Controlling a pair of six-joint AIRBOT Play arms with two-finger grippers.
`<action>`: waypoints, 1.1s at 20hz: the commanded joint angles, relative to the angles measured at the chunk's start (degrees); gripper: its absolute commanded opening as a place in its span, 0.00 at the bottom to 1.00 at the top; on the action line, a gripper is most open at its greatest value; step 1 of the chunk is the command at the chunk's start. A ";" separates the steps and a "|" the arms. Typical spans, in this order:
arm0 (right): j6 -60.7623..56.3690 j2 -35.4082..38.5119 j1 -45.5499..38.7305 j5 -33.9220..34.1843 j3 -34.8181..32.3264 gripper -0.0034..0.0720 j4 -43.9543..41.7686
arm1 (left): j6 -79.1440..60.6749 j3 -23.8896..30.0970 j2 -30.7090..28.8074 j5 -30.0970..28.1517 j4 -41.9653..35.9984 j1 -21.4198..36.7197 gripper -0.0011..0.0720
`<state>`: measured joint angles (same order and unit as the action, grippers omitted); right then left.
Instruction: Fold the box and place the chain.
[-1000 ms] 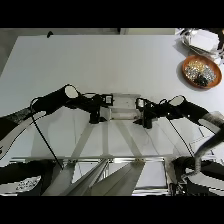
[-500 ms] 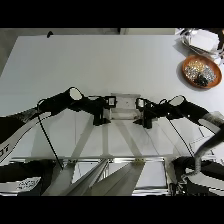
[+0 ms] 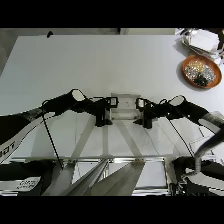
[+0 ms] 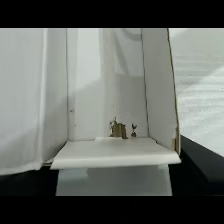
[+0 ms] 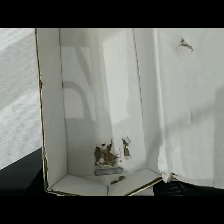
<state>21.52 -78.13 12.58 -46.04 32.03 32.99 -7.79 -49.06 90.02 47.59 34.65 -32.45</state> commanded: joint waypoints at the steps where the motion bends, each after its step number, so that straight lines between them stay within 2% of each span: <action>1: -0.02 0.02 -0.02 -0.02 0.00 0.43 -0.02 | 0.11 0.04 0.85 -0.76 -0.13 -0.15 0.64; 2: -0.02 0.04 -0.02 -0.02 0.00 0.43 -0.02 | 0.11 0.04 0.85 -0.70 -0.15 -0.15 0.47; 3: -0.02 0.04 -0.02 -0.02 0.00 0.43 -0.02 | 0.11 0.04 0.85 -0.70 -0.15 -0.17 0.38; 4: -0.02 0.02 -0.02 -0.02 0.00 0.43 -0.02 | 0.13 0.04 0.85 -0.68 -0.13 -0.17 0.36; 22: -0.98 0.04 -0.02 -1.20 0.00 0.43 -0.02 | 0.28 0.04 0.85 -0.61 -0.15 -0.15 0.36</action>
<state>21.47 -78.11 12.56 -46.13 32.03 32.97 -7.51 -49.04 90.83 47.03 34.50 -32.58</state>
